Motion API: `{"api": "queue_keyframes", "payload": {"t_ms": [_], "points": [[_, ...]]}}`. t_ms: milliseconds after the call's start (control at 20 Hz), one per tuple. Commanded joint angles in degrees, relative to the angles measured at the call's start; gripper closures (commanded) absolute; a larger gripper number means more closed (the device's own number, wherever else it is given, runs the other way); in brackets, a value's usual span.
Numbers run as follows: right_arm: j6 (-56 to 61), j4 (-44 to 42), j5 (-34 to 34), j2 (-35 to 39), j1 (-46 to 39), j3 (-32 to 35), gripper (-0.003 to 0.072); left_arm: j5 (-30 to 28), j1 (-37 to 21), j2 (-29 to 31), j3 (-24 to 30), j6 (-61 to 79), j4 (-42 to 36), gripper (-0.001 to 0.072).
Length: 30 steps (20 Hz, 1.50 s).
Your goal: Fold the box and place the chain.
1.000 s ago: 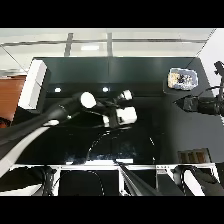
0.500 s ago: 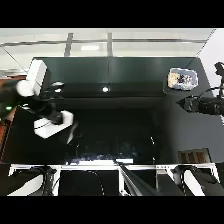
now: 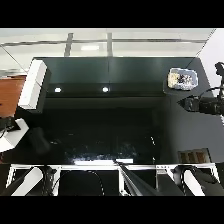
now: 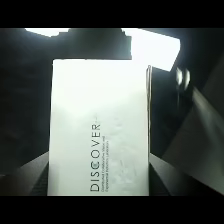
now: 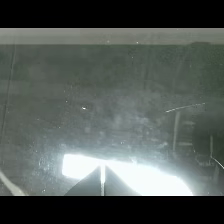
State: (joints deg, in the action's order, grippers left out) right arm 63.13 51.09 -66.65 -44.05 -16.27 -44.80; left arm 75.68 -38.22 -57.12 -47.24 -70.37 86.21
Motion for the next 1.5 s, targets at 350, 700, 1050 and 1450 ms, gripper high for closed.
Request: {"api": "queue_keyframes", "payload": {"t_ms": [350,700,1050,1450], "points": [[6.5,-0.2,1.0,0.0,0.0,-0.1,0.0669,-25.8,-4.6,-0.7,7.3,36.0,-20.3,0.0358],[6.5,0.0,1.6,0.0,0.0,-0.1,0.0669,-28.0,-4.6,-7.4,7.3,37.0,-26.6,0.0346],[6.2,-0.2,8.4,-0.1,1.0,-0.1,0.0669,-32.7,1.6,-6.6,0.6,39.3,-30.6,-0.0011],[6.1,10.0,25.2,-8.1,23.8,-0.1,0.0669,-16.2,30.9,-5.4,-19.6,34.5,-50.5,0.069]]}}
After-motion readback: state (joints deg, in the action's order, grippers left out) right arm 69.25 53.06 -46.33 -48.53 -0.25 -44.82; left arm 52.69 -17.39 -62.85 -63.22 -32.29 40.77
